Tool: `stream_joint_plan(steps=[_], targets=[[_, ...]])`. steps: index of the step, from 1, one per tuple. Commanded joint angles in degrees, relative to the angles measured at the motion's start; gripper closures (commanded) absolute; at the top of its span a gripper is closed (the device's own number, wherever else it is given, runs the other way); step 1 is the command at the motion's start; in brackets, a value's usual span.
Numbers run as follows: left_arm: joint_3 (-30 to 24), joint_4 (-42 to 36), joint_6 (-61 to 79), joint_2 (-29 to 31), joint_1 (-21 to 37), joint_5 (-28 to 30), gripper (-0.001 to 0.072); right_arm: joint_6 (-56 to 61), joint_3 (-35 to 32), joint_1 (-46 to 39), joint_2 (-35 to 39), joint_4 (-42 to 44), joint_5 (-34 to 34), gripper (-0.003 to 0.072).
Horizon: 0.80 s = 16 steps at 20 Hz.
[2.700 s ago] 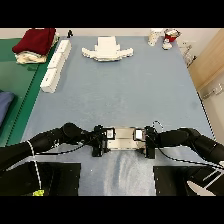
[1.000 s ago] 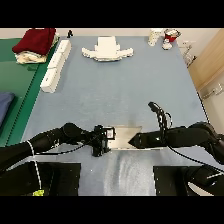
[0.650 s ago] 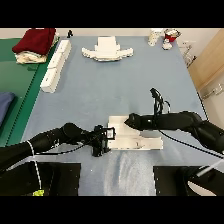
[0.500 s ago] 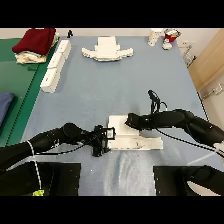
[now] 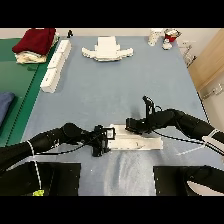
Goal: Fold the box.
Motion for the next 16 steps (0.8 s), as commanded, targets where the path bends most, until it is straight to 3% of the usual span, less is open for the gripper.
stream_joint_plan(steps=[1,5,9,10,11,12,16], targets=[[0.02,0.0,0.0,0.0,0.02,0.02,0.0341,-4.66,0.04,-0.04,2.36,-0.04,-0.59,0.0524],[0.02,0.0,0.0,0.0,0.02,0.02,0.0341,-13.31,0.04,-0.26,12.83,-3.91,-4.7,0.0524],[0.02,0.0,0.0,0.0,0.02,0.02,0.0341,-27.5,-0.07,-0.2,26.12,-11.5,-21.42,0.0523],[0.02,0.0,0.0,0.0,0.02,0.02,0.0341,-29.99,-0.48,-0.15,28.87,-13.0,-25.79,0.047],[0.02,0.0,0.0,0.0,0.02,0.02,0.0341,-31.82,-1.25,-0.15,30.82,-14.47,-28.52,0.0281],[0.02,0.0,0.0,0.0,0.02,0.02,0.0341,-34.16,-2.45,-0.15,32.37,-15.91,-30.4,0.0161],[0.02,0.0,0.0,0.0,0.02,0.02,0.0341,-44.94,-8.0,-0.17,34.6,-21.7,-28.52,0.0086]])
